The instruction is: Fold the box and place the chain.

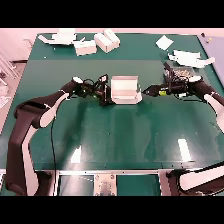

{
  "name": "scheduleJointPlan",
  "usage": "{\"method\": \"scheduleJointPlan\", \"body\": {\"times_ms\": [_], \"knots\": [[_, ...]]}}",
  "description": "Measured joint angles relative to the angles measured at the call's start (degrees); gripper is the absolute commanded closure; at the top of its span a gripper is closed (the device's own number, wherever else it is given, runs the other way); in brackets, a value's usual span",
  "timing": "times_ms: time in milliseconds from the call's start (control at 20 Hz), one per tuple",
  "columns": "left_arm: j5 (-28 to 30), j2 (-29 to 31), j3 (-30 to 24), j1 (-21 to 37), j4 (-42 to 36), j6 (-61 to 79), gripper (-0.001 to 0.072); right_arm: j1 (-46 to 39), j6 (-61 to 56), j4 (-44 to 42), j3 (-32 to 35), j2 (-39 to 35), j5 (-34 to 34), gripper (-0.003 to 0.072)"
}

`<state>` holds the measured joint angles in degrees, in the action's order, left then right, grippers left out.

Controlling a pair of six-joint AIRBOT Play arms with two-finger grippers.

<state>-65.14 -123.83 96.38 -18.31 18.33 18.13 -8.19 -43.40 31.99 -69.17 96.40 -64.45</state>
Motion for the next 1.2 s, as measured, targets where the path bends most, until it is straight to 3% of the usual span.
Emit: {"method": "scheduleJointPlan", "body": {"times_ms": [100, 250, 350, 450, 550, 1100, 1200], "knots": [[0.02, -0.02, 0.00, -0.02, -0.04, -0.04, 0.0364, 0.87, -0.02, -0.09, -0.20, -0.07, -0.15, 0.0511], [0.11, -0.02, 0.00, 0.00, -0.02, -0.04, 0.0364, 1.66, -0.04, -0.07, -0.74, -0.07, -0.13, 0.0511], [0.17, -0.02, 0.00, -0.02, -0.02, -0.07, 0.0364, 1.92, -0.11, -0.07, -1.07, -0.07, -0.11, 0.0411], [0.20, -0.02, 0.00, 0.00, -0.02, -0.07, 0.0364, 2.32, -0.26, -0.04, -1.27, -0.07, -0.09, 0.0402], [0.20, -0.02, 0.00, 0.00, -0.02, -0.09, 0.0364, 2.95, -0.44, 0.42, -1.33, -0.07, -0.11, 0.0338], [0.22, -0.02, 0.00, 0.07, -0.02, -0.15, 0.0364, 6.12, -1.49, 4.83, -3.28, -0.07, -0.07, 0.0338], [0.24, -0.02, 0.00, 0.04, 0.00, -0.15, 0.0364, 6.47, -4.00, 7.04, -4.33, -0.07, -0.20, 0.0292]]}}
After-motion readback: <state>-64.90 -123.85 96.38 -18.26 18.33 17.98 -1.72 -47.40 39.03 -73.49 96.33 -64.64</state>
